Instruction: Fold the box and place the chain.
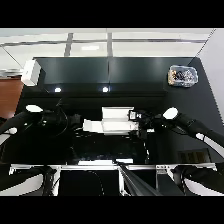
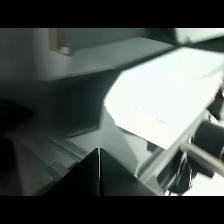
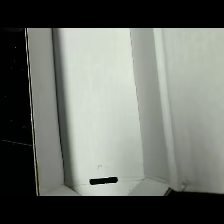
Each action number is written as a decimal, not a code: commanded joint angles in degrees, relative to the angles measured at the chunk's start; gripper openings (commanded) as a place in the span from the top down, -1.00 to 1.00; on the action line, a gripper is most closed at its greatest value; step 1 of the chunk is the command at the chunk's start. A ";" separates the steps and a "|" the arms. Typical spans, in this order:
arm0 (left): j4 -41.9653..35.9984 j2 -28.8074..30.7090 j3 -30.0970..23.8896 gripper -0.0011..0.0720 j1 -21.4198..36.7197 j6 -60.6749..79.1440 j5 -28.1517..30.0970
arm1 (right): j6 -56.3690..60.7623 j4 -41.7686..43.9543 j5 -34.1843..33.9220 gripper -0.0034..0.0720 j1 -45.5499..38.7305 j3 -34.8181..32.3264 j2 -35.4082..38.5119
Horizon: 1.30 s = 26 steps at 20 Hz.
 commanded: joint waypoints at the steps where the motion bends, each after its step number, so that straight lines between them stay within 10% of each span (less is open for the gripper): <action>1: -1.09 -2.78 3.80 0.89 -3.19 3.98 -2.71 | 0.02 0.00 0.02 0.49 0.04 0.02 -0.02; 4: -1.51 -3.91 4.85 0.58 -3.39 3.43 -4.50 | 0.02 0.00 0.02 0.49 0.04 0.02 -0.02; 6: -1.99 -3.91 5.40 -0.49 -3.39 3.21 -6.23 | 0.02 0.00 0.02 0.49 0.04 0.02 -0.02; 7: -2.47 -3.91 5.62 -0.61 -3.41 2.84 -6.82 | 0.02 0.00 0.02 0.49 0.04 0.02 -0.02; 26: 17.09 -3.96 14.36 -0.59 -21.51 -27.67 9.42 | 0.02 0.00 0.02 0.49 0.04 0.02 -0.02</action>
